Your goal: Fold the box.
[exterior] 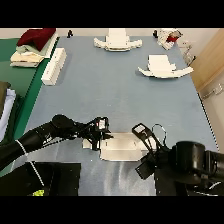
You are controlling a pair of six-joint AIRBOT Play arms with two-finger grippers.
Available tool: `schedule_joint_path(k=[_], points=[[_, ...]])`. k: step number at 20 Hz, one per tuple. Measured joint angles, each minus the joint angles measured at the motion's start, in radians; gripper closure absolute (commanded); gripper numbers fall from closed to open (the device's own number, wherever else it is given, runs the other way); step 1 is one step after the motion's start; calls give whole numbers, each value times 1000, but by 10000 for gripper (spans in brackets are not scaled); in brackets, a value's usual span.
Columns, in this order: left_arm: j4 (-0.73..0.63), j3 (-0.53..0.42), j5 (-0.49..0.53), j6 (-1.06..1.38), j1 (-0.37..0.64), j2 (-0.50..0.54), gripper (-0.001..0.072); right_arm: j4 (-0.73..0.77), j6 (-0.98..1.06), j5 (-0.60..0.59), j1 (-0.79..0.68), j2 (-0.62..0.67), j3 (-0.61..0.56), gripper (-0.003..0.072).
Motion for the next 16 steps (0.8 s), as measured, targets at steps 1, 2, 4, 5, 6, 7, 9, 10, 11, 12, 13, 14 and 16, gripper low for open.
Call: schedule_joint_path(k=[1,2,4,5,6,7,9,10,11,12,13,14,16], points=[[0,0,0,0,0,0,696,-51,5,9,38,-4,-8,211],[0,0,0,0,0,0,695,-89,5,18,65,-11,-12,211],[0,0,0,0,0,0,695,-153,-15,37,100,-33,-19,211],[0,0,0,0,0,0,695,-174,-37,53,111,-48,-20,210],[0,0,0,0,0,0,695,-187,-64,72,118,-64,-22,211],[0,0,0,0,0,0,695,-191,-98,93,125,-84,-23,209],[0,0,0,0,0,0,695,-195,-167,128,131,-128,-24,210],[0,0,0,0,0,0,695,-196,-198,140,133,-150,-24,209],[0,0,0,0,0,0,696,-197,-227,153,135,-172,-24,209],[0,0,0,0,0,0,695,-199,-249,160,137,-190,-24,209],[0,0,0,0,0,0,695,-203,-267,168,137,-207,-24,210],[0,0,0,0,0,0,695,-210,-279,176,137,-219,-24,210],[0,0,0,0,0,0,695,-241,-284,198,137,-235,-24,210]])
